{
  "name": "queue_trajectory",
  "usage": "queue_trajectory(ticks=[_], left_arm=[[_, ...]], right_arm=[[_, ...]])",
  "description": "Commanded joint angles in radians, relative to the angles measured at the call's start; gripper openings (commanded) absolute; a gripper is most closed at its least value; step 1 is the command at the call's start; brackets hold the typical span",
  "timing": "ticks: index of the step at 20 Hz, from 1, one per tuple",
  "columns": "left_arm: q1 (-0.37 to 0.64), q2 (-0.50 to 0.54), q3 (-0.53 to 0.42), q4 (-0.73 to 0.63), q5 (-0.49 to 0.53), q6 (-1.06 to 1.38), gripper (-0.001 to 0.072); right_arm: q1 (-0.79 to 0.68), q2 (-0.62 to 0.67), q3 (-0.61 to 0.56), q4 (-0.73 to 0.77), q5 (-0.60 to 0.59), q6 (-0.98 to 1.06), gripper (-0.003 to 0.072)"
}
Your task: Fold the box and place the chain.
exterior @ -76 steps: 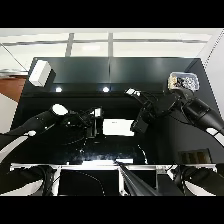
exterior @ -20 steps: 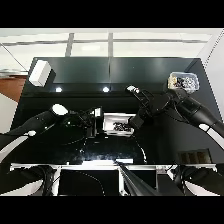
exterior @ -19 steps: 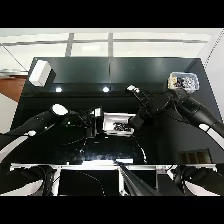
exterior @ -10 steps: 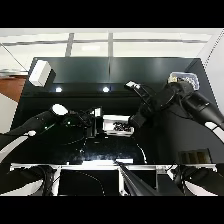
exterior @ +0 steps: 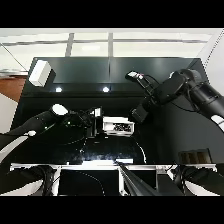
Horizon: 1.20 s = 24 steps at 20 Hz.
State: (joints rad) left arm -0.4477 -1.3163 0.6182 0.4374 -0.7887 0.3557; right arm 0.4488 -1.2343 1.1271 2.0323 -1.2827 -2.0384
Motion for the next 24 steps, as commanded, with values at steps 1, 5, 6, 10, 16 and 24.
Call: queue_trajectory(ticks=[1, 5, 6, 10, 16, 24], left_arm=[[0.000, -0.001, 0.001, 0.000, 0.000, 0.000, 0.0339], [0.000, -0.001, 0.001, 0.000, 0.000, 0.000, 0.0339], [0.000, -0.001, 0.001, 0.000, 0.000, 0.000, 0.0339], [0.000, -0.001, 0.001, 0.000, 0.000, 0.000, 0.0339], [0.000, -0.001, 0.001, 0.001, 0.003, -0.016, 0.0339], [0.000, -0.001, 0.001, 0.001, 0.003, -0.016, 0.0339]], right_arm=[[-0.002, -0.077, -0.002, 0.005, 0.007, -0.051, 0.0692], [0.000, -0.089, -0.020, 0.015, -0.032, -0.224, 0.0692], [-0.002, -0.089, -0.020, 0.011, -0.048, -0.248, 0.0692], [-0.016, -0.089, -0.020, 0.013, -0.092, -0.278, 0.0692], [-0.023, -0.086, -0.020, 0.019, -0.126, -0.291, 0.0692], [-0.003, -0.087, -0.025, -0.026, -0.005, -0.323, 0.0692]])
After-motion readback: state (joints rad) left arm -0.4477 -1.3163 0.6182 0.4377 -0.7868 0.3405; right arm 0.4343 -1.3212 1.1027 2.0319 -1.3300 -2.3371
